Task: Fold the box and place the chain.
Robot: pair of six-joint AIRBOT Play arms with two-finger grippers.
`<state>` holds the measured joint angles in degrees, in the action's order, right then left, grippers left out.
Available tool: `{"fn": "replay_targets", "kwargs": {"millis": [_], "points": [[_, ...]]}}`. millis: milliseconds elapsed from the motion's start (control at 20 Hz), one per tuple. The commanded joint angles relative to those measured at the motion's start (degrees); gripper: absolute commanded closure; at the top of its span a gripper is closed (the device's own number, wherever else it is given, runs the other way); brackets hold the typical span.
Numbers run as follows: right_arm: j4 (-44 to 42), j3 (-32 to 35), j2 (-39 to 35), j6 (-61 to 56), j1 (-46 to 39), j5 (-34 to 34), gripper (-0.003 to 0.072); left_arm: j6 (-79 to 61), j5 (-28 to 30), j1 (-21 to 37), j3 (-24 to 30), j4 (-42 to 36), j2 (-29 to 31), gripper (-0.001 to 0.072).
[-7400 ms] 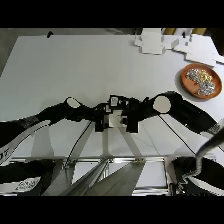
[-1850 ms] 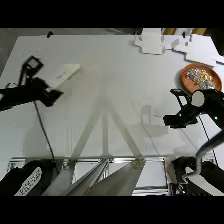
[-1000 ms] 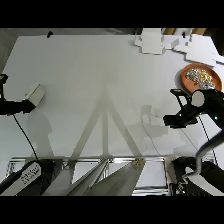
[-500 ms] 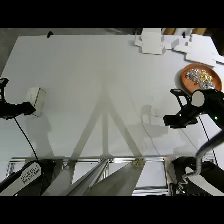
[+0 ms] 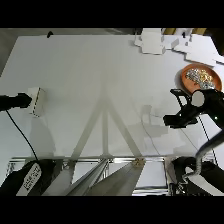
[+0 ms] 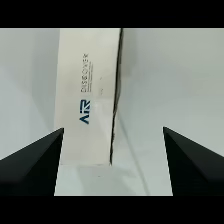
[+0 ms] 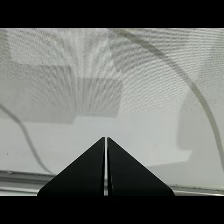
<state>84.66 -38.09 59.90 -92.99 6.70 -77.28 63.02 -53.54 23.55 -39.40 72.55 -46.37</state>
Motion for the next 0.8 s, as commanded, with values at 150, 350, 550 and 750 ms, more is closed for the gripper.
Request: {"fn": "replay_targets", "kwargs": {"millis": [150,350,550,750], "points": [[0.00,0.00,-0.02,0.00,-0.02,0.00,0.0668,0.28,-2.25,-3.54,-0.02,0.28,10.45,0.0022],[0.00,0.00,-0.02,0.00,-0.04,0.00,0.0668,0.24,-2.40,-4.74,-0.02,0.42,10.45,0.0022],[0.00,0.00,-0.02,0.00,-0.04,0.00,0.0668,0.22,-1.60,-4.72,-0.02,1.16,10.45,0.0022],[0.00,0.00,-0.02,0.00,-0.04,0.00,0.0668,0.22,-1.09,-4.72,-0.02,2.10,10.43,0.0022]]}}
